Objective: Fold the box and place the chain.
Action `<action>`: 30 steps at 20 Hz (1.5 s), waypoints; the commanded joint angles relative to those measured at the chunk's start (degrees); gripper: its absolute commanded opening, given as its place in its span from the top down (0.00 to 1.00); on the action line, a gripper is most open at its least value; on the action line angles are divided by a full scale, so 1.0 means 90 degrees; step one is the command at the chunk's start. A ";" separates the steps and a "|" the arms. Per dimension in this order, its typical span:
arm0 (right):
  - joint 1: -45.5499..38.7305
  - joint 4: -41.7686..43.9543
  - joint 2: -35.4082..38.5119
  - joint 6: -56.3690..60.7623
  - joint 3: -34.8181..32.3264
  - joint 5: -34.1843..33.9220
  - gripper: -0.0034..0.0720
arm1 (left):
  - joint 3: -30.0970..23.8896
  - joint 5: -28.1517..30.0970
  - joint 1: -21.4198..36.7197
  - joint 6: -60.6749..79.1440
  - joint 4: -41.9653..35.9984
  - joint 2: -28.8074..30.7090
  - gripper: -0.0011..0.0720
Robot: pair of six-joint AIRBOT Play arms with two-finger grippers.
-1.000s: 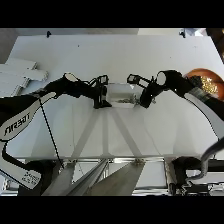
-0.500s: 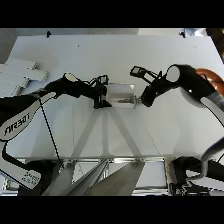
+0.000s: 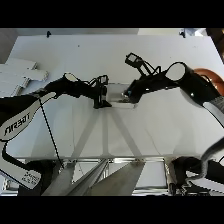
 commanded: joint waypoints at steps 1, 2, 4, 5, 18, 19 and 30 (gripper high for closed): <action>0.0245 0.0534 -0.0155 -0.0243 0.0005 -0.0539 0.95 | 0.0000 0.0002 0.0005 0.0000 0.0000 -0.0002 0.60; 0.0308 0.0529 -0.0287 -0.0243 0.0005 -0.0571 0.95 | 0.0000 0.0002 0.0005 0.0000 0.0000 -0.0002 0.60; 0.0408 0.0474 -0.0573 -0.0233 0.0005 -0.0568 0.94 | 0.0000 0.0002 0.0005 0.0000 0.0000 -0.0002 0.60; 0.0454 0.0376 -0.0697 -0.0214 0.0005 -0.0539 0.94 | 0.0000 0.0002 0.0005 0.0000 0.0000 -0.0002 0.60; 0.0563 -0.0537 -0.0372 0.0418 0.0005 -0.0112 0.72 | 0.0000 0.0002 0.0005 0.0000 0.0002 -0.0002 0.60; 0.0537 -0.0743 -0.0199 0.0430 0.0005 -0.0019 0.72 | 0.0000 0.0002 0.0005 0.0000 0.0000 -0.0002 0.60; -0.1698 -0.0933 0.0087 -0.1212 -0.0427 0.1231 0.72 | 0.0000 0.0002 0.0005 0.0000 0.0000 -0.0002 0.60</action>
